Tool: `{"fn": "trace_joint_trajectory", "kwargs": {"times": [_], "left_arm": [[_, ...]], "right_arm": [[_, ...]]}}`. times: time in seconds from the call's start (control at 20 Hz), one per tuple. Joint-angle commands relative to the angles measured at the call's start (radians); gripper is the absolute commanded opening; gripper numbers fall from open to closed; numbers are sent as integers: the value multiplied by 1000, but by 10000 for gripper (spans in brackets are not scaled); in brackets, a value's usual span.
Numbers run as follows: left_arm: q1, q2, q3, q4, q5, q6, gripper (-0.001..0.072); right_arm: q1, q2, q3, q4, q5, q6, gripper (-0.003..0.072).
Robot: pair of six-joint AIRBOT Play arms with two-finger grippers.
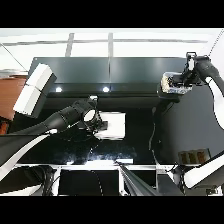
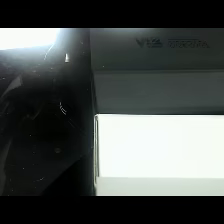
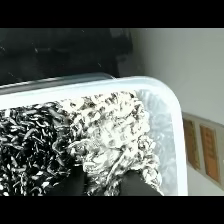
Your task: Fold the box and place the chain.
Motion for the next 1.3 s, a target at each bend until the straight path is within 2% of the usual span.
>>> {"fn": "trace_joint_trajectory", "kwargs": {"times": [0.0, 0.2, 0.3, 0.8, 1.0, 1.25], "left_arm": [[1, 1, 0, 0, 8, 0, 31], [1, 1, 0, 0, 8, 0, 31], [1, 1, 0, 0, 8, 0, 31], [1, 1, 0, 0, 6, 0, 31], [1, 1, 0, 0, 7, 0, 31], [1, 1, 0, 0, 8, 0, 31]], "right_arm": [[-1, -5, 19, 3, 23, -21, 58], [0, 5, 82, 27, 93, -70, 59], [-1, 19, 113, 53, 117, -97, 22], [0, 86, 118, 150, 119, -139, 22], [0, 194, 118, 156, 95, -171, 22], [-1, 403, 119, 158, 38, -222, 21]]}}
